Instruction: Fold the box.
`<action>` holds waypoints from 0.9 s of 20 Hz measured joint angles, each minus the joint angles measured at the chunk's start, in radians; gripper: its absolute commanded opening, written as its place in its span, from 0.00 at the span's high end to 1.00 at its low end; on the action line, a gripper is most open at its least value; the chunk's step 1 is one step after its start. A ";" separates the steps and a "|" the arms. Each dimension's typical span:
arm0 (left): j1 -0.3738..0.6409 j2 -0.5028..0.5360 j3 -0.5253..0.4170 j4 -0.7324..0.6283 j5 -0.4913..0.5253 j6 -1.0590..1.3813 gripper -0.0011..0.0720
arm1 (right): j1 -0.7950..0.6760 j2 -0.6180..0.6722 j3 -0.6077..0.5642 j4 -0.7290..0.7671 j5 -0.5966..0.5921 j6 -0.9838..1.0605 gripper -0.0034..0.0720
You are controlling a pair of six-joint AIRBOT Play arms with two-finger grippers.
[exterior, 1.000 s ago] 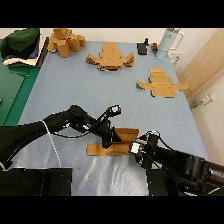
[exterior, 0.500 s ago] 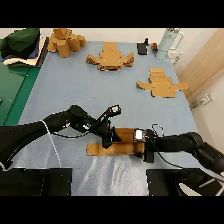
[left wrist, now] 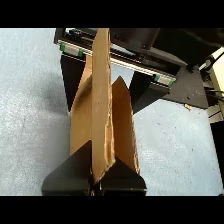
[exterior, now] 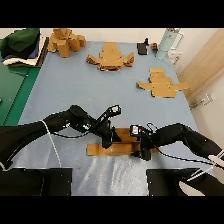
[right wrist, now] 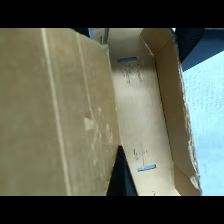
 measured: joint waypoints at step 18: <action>0.000 0.000 0.000 0.000 0.000 0.000 0.97 | 0.044 0.028 0.003 -0.050 0.003 0.052 0.02</action>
